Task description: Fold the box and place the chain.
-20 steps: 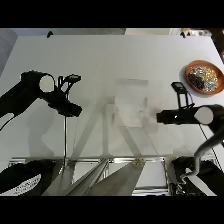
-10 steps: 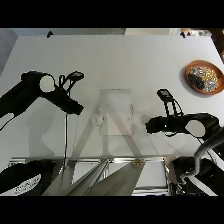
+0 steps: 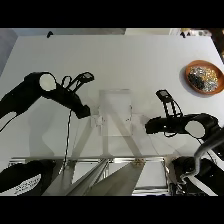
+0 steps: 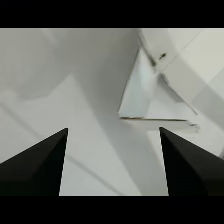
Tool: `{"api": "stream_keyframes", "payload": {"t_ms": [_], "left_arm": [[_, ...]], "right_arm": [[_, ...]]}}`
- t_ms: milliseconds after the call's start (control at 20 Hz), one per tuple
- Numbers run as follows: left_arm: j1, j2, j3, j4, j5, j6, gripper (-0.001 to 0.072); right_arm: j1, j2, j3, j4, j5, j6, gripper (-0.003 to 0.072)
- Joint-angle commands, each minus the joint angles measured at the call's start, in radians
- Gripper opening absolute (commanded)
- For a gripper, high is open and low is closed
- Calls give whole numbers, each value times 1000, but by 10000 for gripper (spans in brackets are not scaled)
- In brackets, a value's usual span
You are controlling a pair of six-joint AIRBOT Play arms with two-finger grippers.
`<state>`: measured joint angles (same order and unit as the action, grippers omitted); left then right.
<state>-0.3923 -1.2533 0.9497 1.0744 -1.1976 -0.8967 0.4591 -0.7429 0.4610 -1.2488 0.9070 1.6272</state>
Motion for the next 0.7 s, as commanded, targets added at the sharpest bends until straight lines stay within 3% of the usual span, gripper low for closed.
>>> {"api": "stream_keyframes", "payload": {"t_ms": [0, 400, 650], "left_arm": [[39, -27, 0, -346, 3, 351, 631], [64, -201, 0, -364, 117, 521, 631], [82, -249, 0, -529, 107, 663, 623]], "right_arm": [[1, 1, 0, 8, -1, 0, 17], [1, 1, 0, 43, -2, 0, 17], [1, 1, 0, 56, -2, 0, 17]]}}
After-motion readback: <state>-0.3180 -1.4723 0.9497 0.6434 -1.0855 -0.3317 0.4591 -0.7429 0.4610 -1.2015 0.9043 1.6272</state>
